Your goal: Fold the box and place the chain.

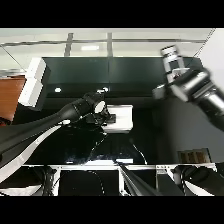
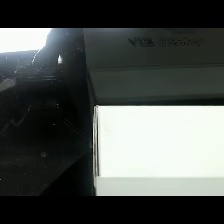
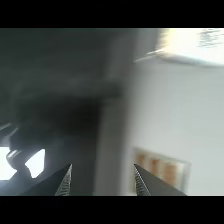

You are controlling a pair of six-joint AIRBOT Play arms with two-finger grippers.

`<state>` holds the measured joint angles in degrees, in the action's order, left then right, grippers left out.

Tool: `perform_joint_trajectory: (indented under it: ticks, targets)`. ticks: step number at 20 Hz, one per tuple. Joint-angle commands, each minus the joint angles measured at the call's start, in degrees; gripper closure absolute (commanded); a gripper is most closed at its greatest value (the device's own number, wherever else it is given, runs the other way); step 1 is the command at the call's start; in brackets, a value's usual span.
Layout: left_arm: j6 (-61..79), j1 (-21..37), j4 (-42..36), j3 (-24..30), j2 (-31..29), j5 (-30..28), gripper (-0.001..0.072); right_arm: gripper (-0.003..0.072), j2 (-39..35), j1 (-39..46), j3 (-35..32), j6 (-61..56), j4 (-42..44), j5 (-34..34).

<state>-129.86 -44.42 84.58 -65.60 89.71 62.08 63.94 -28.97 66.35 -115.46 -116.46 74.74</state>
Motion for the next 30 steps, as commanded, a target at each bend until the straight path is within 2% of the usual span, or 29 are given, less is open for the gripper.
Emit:
perform_joint_trajectory:
  ticks: [1, 2, 3, 5, 8, 9, 14, 16, 18, 21, 22, 28, 29, 30]
  targets:
    - [-0.02, 0.02, 0.00, -0.02, 0.00, -0.02, 0.0682, 0.0166, -1.55, 13.51, -3.93, 0.94, -4.04, -12.70]
    - [-0.02, 0.02, -0.02, -0.02, 0.00, -0.02, 0.0682, -0.0022, -0.87, 18.08, -6.23, 0.33, -0.52, -18.99]
    - [0.00, 0.02, 0.00, -0.02, 0.00, -0.02, 0.0683, -0.0022, 0.94, 22.91, -7.91, 0.70, 4.81, -23.96]
    - [0.02, 0.04, 0.04, -0.02, 0.00, -0.07, 0.0683, -0.0022, 7.08, 29.90, -8.15, 5.90, 14.32, -27.39]
    - [0.00, 0.07, 0.07, -0.02, 0.02, -0.48, 0.0683, -0.0015, 16.59, 34.97, -1.11, 5.44, 18.99, -30.18]
    - [0.00, 0.04, 0.02, -0.02, 0.02, -0.57, 0.0682, -0.0015, 20.72, 35.80, 3.93, 5.20, 18.95, -28.89]
    - [0.00, 0.04, 0.00, -0.02, 0.00, 0.17, 0.0683, -0.0015, 43.08, 39.12, 35.10, 3.08, 19.26, -10.88]
    - [0.00, 0.04, 0.02, -0.02, 0.02, 0.00, 0.0683, -0.0015, 48.57, 40.30, 42.62, 2.56, 19.56, -5.60]
    - [0.00, 0.04, 0.02, -0.02, 0.02, -0.46, 0.0682, -0.0014, 51.91, 42.10, 47.19, 2.45, 21.51, -4.31]
    - [0.00, 0.04, 0.00, -0.02, 0.02, -0.33, 0.0683, -0.0011, 54.25, 44.85, 49.90, 2.45, 27.28, -6.27]
    - [0.00, 0.02, 0.00, -0.02, 0.02, -0.28, 0.0682, 0.0053, 54.53, 45.33, 49.90, 2.43, 28.13, -6.88]
    - [0.00, 0.02, 0.00, -0.02, 0.02, -0.31, 0.0683, 0.0059, 56.96, 45.72, 49.90, 2.32, 28.00, -5.62]
    - [0.00, 0.02, 0.00, -0.02, 0.02, -0.28, 0.0682, 0.0157, 57.31, 45.70, 49.90, 2.32, 28.09, -5.05]
    - [0.00, 0.02, 0.00, -0.02, 0.00, -0.28, 0.0683, 0.0162, 57.55, 45.68, 49.90, 2.32, 28.09, -4.39]
